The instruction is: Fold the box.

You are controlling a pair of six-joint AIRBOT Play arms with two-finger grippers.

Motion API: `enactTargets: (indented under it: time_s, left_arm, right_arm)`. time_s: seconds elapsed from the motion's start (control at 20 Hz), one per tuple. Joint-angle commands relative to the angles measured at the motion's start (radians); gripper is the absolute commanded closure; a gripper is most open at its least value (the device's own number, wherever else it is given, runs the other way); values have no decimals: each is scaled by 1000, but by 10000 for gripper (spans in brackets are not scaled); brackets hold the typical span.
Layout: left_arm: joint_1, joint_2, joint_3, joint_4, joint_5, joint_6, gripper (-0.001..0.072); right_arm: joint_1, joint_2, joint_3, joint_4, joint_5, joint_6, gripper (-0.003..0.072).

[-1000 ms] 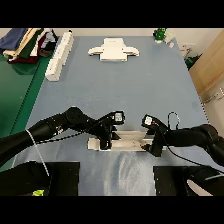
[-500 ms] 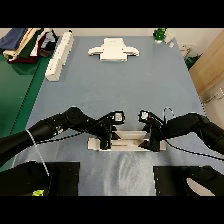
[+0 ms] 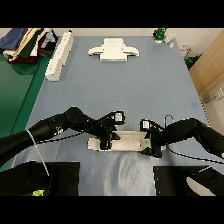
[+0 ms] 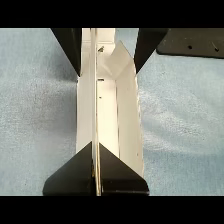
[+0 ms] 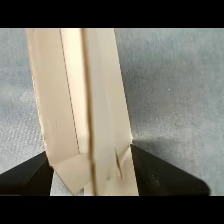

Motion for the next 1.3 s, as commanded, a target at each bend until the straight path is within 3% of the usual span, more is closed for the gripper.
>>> enactTargets:
  time_s: [0.0, 0.35, 0.7, 1.25]
  left_arm:
    - [0, 0, 0, 0, 1, 0, 694]
    - [0, -1, 0, 0, 0, 0, 694]
    - [0, 0, 0, 0, 0, 0, 694]
    - [0, 0, 0, 0, 0, 0, 694]
  right_arm:
    - [-3, -5, -12, 16, 4, -13, -27]
    - [-3, 38, -11, 20, 16, -21, -26]
    - [72, -20, -14, 14, 59, -21, -26]
    - [72, -64, -15, -27, 95, -19, -16]
